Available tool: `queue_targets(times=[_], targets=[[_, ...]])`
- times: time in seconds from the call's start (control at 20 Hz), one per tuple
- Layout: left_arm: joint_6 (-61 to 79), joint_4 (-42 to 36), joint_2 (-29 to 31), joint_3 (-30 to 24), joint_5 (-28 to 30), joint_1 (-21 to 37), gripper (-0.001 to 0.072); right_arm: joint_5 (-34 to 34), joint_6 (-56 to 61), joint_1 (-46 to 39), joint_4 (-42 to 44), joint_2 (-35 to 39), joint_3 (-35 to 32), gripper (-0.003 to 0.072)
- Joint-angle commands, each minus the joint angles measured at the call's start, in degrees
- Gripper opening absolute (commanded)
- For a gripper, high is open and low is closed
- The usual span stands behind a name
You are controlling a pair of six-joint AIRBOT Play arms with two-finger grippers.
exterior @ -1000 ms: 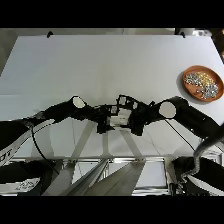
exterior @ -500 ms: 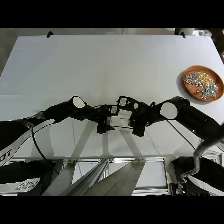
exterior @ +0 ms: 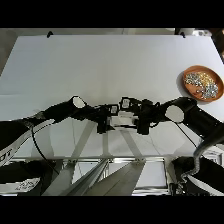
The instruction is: Fold the box and place the chain.
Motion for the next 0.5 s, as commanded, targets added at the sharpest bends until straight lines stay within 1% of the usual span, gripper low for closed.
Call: queue_targets(times=[0.0,0.15,0.25,0.3,0.4,0.45], targets=[[0.11,0.02,0.04,0.00,0.00,0.02,0.0387,-2.99,-0.26,0.00,1.86,1.25,0.02,0.0306],[0.11,0.02,0.04,0.00,0.00,0.02,0.0387,-6.91,-4.20,0.00,8.85,1.07,0.02,0.0303],[0.11,0.04,0.04,0.00,0.00,0.02,0.0387,-8.11,-7.04,0.00,12.94,0.00,0.02,0.0299],[0.11,0.04,0.04,0.00,0.00,0.00,0.0387,-8.28,-7.43,0.00,13.79,-0.59,0.02,0.0287],[0.11,0.04,0.04,0.00,0.00,0.02,0.0387,-8.26,-7.39,0.00,14.23,-1.90,0.02,0.0239],[0.11,0.04,0.04,0.00,-0.02,0.02,0.0387,-8.22,-7.41,0.00,14.58,-2.40,0.02,0.0239]])
